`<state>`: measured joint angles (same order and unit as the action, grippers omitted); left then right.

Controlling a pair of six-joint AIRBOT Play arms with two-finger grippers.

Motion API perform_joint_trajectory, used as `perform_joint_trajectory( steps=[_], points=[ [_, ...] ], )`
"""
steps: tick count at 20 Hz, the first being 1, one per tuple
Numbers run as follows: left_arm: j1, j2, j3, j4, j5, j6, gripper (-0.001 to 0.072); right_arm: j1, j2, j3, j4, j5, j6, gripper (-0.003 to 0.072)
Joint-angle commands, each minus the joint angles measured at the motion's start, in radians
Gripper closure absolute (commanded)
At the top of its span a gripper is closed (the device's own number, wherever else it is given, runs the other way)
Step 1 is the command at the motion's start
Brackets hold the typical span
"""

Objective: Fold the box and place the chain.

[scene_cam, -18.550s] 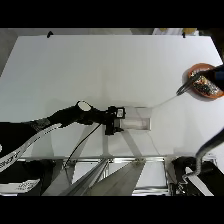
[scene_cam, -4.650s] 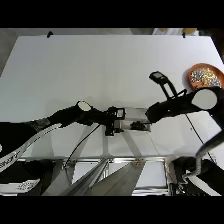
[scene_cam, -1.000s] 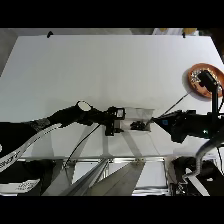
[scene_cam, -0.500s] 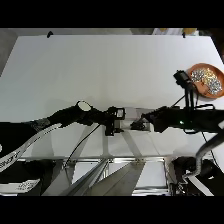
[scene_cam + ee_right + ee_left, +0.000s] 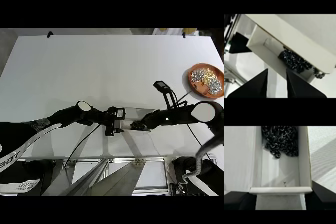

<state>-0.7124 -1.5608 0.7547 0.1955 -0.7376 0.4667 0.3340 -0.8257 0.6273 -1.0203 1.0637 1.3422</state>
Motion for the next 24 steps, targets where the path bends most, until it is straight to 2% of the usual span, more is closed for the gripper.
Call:
perform_joint_trajectory(
  steps=[1, 3, 6, 9, 10, 12, 16, 17, 19, 23, 24],
  points=[
    [0.000, 0.000, 0.001, 0.000, 0.000, 0.000, 0.0477, -0.088, -0.012, 0.124, -0.033, 0.075, -0.010, 0.0489],
    [0.000, 0.000, 0.001, 0.000, 0.000, 0.000, 0.0477, -0.200, -0.013, 0.212, -0.078, 0.066, -0.009, 0.0669],
    [0.000, 0.000, 0.001, 0.000, 0.000, 0.000, 0.0477, -0.372, -0.038, 0.229, -0.179, -0.055, 0.032, 0.0669],
    [0.000, 0.000, 0.001, 0.000, 0.000, 0.000, 0.0477, -0.439, -0.145, 0.211, -0.321, -0.063, 0.120, 0.0668],
    [0.000, 0.000, 0.001, 0.000, 0.000, 0.000, 0.0477, -0.439, -0.187, 0.204, -0.344, -0.064, 0.126, 0.0659],
    [0.000, 0.000, 0.001, 0.000, 0.000, 0.000, 0.0477, -0.439, -0.276, 0.195, -0.345, -0.070, 0.125, 0.0453],
    [0.000, 0.000, 0.001, 0.000, 0.000, 0.000, 0.0477, -0.434, -0.408, 0.190, -0.356, -0.079, 0.125, 0.0434],
    [0.000, 0.000, 0.001, 0.000, 0.000, 0.000, 0.0477, -0.424, -0.430, 0.190, -0.370, -0.079, 0.125, 0.0401],
    [0.000, 0.000, 0.001, 0.000, 0.000, 0.000, 0.0477, -0.398, -0.467, 0.190, -0.397, -0.079, 0.125, 0.0254],
    [0.000, 0.000, 0.001, 0.000, 0.000, 0.000, 0.0477, -0.377, -0.507, 0.190, -0.401, -0.081, 0.127, 0.0257],
    [0.000, 0.000, 0.001, 0.000, 0.000, 0.000, 0.0477, -0.377, -0.513, 0.190, -0.404, -0.077, 0.128, 0.0309]
  ],
)
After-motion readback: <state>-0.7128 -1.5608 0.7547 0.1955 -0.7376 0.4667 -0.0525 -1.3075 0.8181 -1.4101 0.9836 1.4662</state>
